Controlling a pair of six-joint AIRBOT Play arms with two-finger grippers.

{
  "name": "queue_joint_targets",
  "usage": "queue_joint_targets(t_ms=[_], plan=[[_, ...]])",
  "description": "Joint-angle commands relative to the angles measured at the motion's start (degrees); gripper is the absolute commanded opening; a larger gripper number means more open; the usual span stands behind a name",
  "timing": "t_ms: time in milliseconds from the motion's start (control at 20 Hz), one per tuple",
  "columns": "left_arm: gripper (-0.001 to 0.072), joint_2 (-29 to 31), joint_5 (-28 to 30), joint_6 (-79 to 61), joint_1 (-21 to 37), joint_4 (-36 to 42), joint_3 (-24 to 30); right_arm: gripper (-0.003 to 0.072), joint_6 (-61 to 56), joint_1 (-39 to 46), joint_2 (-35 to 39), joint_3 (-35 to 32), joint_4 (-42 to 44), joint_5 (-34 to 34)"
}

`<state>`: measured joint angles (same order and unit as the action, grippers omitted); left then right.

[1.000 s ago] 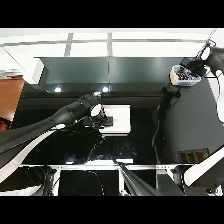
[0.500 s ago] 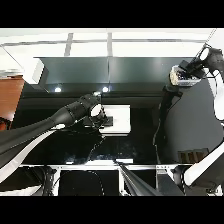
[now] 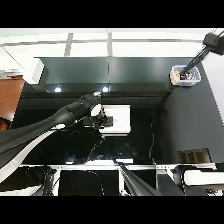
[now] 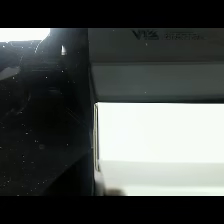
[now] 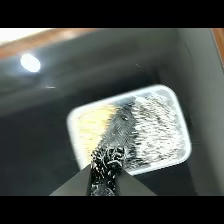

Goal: Fold the box and place the chain.

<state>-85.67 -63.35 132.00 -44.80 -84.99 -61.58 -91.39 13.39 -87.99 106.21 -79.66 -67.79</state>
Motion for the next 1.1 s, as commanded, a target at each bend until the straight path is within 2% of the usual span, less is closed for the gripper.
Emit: queue_joint_targets(t_ms=[0, 250, 350, 500, 600, 800, 1050], plan=[[0.0028, -0.02, 0.20, -0.02, 0.04, 0.00, -0.04, 0.0014, 5.60, -0.04, 12.83, -3.15, 9.79, -1.05], [0.0028, -0.02, 0.26, -0.02, 0.04, 0.00, -0.04, 0.0014, 6.67, -0.07, 27.32, -7.37, 16.15, -2.38], [0.0028, -0.02, 0.28, -0.02, 0.04, 0.00, -0.04, 0.0013, 7.52, -0.26, 31.65, -9.29, 19.56, -3.04], [0.0028, -0.02, 0.26, -0.02, 0.04, 0.00, -0.04, 0.0013, 8.17, -3.50, 36.83, -12.57, 20.02, -3.98], [0.0028, -0.02, 0.28, -0.02, 0.04, 0.00, -0.04, 0.0013, 8.15, -6.47, 38.60, -13.27, 20.13, -5.51], [0.0028, -0.02, 0.26, -0.02, 0.04, 0.00, -0.04, 0.0014, 11.21, -11.91, 39.04, -13.57, 23.65, -13.18], [0.0028, -0.02, 0.24, -0.02, 0.04, 0.00, -0.04, 0.0013, 14.51, -14.34, 38.40, -14.12, 36.81, -19.43]])
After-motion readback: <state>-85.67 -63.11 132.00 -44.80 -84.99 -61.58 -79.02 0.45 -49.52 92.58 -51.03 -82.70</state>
